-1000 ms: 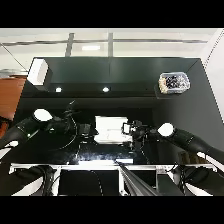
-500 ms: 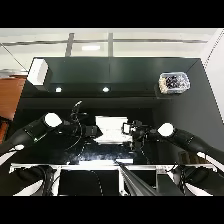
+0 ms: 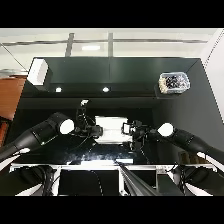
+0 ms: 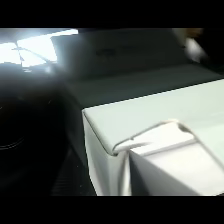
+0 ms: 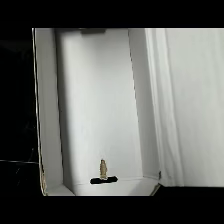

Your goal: Fold the box and place the chain.

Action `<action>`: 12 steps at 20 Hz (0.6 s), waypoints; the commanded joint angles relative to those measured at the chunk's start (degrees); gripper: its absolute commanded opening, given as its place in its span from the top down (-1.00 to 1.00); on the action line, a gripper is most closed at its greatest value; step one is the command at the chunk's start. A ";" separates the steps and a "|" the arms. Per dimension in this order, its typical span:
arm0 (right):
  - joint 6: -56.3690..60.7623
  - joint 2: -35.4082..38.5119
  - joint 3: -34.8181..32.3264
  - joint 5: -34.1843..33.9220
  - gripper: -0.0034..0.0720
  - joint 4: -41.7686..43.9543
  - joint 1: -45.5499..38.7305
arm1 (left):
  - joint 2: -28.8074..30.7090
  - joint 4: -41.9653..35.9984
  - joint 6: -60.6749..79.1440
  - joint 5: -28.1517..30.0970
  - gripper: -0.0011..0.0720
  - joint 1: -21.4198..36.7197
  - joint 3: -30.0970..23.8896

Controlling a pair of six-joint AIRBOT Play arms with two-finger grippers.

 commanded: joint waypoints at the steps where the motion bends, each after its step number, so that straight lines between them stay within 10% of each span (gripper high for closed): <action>1: 0.00 -0.02 0.04 0.02 -0.49 -0.02 0.02 | -0.28 6.71 -8.52 -2.75 0.07 -3.43 1.55; 12: 0.00 -0.02 0.04 0.04 -0.49 -0.02 0.04 | -2.34 11.74 -15.89 -2.75 0.24 -5.88 3.04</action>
